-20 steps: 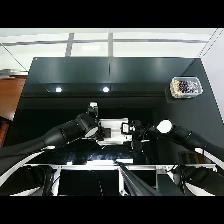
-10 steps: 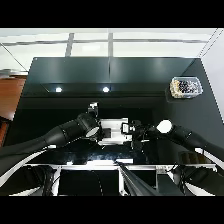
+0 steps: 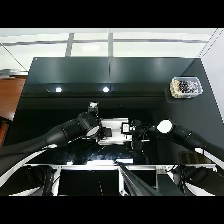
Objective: Fold the box and place the chain.
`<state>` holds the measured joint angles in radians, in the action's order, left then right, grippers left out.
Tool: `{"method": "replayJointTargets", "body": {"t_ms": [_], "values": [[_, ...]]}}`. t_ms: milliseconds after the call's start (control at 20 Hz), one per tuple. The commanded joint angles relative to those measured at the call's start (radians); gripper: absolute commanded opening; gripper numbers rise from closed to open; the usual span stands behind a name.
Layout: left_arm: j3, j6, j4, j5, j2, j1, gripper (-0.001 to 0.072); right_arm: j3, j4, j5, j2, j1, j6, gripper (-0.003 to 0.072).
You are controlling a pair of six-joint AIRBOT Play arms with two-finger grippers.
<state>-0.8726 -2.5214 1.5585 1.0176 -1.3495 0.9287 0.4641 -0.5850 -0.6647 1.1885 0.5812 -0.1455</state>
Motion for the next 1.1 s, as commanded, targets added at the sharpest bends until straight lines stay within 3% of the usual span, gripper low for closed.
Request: {"method": "replayJointTargets", "body": {"t_ms": [0,100,150,200,450,500,600,750,850,1050], "values": [[-0.002,-0.003,-0.001,-0.005,-0.006,0.0,0.0368,0.0,0.0,-0.001,0.001,0.001,0.0,0.0535],[-0.002,0.001,-0.036,-0.011,-0.017,0.0,0.0252,0.0,0.0,-0.001,0.001,0.001,0.0,0.0535],[-0.002,0.023,-0.046,-0.011,-0.021,0.0,0.0117,0.0,0.0,-0.001,0.001,0.0,0.0,0.0535],[-0.002,0.042,-0.048,-0.011,-0.022,0.0,0.0031,0.0,0.0,-0.001,0.001,0.0,0.0,0.0535],[-0.006,0.047,-0.021,0.01,-0.022,-0.002,0.003,0.0,-0.004,-0.005,-0.001,0.0,0.006,0.0559],[-0.011,0.06,-0.008,0.031,-0.022,-0.005,0.0031,0.002,-0.027,-0.005,-0.008,-0.002,0.024,0.0715],[-0.016,0.08,0.001,0.079,-0.02,-0.024,0.0031,0.008,-0.143,-0.007,-0.042,-0.013,0.117,0.0708],[-0.016,0.101,0.001,0.114,-0.018,-0.051,0.0032,0.014,-0.298,-0.105,-0.124,-0.04,0.186,0.0706],[-0.016,0.117,0.0,0.098,-0.018,-0.052,0.0032,0.014,-0.303,-0.145,-0.153,-0.052,0.195,0.0705],[-0.015,0.133,-0.003,0.076,-0.021,-0.052,0.0032,0.014,-0.222,-0.098,-0.153,-0.043,0.193,0.0697]]}}
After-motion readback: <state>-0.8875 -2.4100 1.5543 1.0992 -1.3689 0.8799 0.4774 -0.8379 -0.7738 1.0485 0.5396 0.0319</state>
